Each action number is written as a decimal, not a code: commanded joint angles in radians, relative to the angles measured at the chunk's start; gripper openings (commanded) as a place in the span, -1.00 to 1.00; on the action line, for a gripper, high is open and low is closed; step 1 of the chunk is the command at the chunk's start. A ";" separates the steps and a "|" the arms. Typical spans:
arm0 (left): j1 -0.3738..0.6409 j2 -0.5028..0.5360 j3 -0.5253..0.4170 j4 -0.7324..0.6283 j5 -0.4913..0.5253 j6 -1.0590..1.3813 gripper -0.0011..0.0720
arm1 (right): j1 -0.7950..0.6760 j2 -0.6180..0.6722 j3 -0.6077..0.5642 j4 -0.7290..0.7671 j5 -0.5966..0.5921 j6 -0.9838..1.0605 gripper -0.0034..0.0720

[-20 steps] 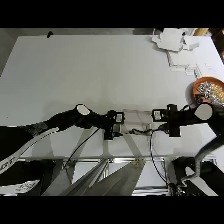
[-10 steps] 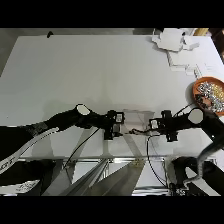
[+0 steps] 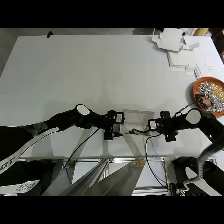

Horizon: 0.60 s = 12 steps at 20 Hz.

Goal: Fold the box and place the chain.

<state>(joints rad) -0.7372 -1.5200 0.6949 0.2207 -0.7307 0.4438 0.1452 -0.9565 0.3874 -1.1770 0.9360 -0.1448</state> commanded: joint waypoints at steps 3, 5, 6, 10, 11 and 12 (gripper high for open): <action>0.000 0.001 0.000 0.000 0.000 0.000 -0.37 | 0.001 0.019 -0.001 -0.003 0.021 0.017 -0.49; 0.000 0.001 0.000 0.000 0.000 0.000 -0.37 | 0.001 0.057 -0.001 -0.004 0.024 0.017 -0.49; 0.000 0.001 0.000 0.000 0.000 0.000 -0.37 | 0.001 0.076 -0.001 -0.004 0.031 0.017 -0.49; 0.000 0.001 0.000 0.000 0.000 0.000 -0.37 | 0.001 0.084 -0.003 -0.005 0.048 0.016 -0.49; 0.000 0.001 0.000 0.000 0.000 0.000 -0.37 | 0.001 0.079 -0.006 -0.005 0.045 0.016 -0.49; 0.000 0.001 0.000 0.000 0.000 0.000 -0.37 | 0.001 0.069 -0.012 -0.005 0.043 0.016 -0.49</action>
<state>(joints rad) -0.7376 -1.5200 0.6949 0.2207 -0.7303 0.4442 0.1455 -0.8829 0.3817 -1.1820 0.9771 -0.1284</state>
